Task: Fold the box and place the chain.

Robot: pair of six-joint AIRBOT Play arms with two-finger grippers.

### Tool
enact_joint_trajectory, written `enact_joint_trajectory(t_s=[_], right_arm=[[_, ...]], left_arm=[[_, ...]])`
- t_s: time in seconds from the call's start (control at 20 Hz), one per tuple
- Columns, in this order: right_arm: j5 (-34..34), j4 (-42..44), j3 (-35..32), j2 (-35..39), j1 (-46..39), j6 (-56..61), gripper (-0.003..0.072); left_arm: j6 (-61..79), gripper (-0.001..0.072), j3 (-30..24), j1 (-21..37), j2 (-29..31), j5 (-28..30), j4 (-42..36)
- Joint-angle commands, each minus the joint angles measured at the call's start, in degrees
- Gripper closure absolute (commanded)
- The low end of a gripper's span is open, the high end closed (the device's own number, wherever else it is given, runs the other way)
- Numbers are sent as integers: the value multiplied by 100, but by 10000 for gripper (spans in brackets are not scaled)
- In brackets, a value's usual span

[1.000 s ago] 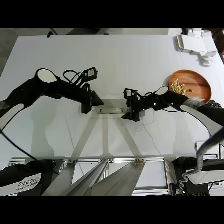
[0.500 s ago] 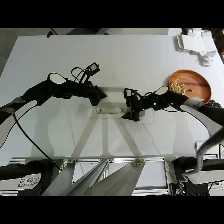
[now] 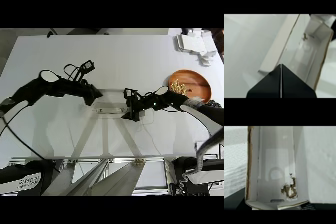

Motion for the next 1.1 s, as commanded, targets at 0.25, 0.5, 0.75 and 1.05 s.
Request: enact_joint_trajectory(t_s=[0.25, 0.5, 0.75, 1.05], right_arm=[[0, 2, 0, -2, 4, 2, 127], [2, 2, 0, -2, 4, 2, 127], [2, 0, 0, -2, 4, 2, 127], [2, 2, 0, -2, 4, 2, 127]], left_arm=[[1187, 202, -457, 492, 306, -398, 1300], [2068, 203, -658, 227, -118, -273, 1274], [2107, 203, -656, -72, -450, 450, 859], [2621, 350, -656, -162, -498, -186, 695]])
